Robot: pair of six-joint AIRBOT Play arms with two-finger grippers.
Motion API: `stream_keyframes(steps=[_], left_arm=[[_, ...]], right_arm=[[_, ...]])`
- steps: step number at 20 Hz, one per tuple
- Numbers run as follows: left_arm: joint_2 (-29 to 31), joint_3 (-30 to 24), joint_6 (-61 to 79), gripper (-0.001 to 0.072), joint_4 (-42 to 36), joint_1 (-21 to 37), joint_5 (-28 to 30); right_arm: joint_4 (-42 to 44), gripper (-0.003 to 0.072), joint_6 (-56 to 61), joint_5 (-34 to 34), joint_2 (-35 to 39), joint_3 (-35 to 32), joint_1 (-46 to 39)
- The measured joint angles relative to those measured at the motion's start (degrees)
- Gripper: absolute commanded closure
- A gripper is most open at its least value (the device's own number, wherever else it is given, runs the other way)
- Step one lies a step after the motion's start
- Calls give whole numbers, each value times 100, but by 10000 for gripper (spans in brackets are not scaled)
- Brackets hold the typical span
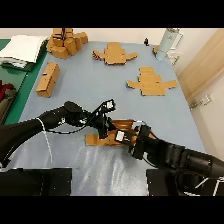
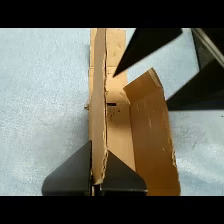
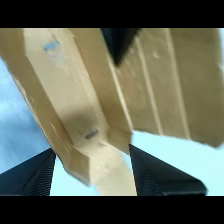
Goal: Fold the box.
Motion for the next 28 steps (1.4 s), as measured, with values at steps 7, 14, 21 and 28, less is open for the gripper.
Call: stream_keyframes(steps=[7,14,21,28], left_arm=[[0,-2,0,697,0,0,0],[0,-2,0,698,0,0,-2],[0,-2,0,697,2,0,-2],[0,-2,0,698,2,0,-7]], right_arm=[[1926,-34,-3018,662,417,-254,-1541],[4157,-34,-5757,1014,94,-262,-2765],[5722,-34,-7523,398,-868,76,-3617],[6100,-34,-7989,269,-1357,216,-3803]])
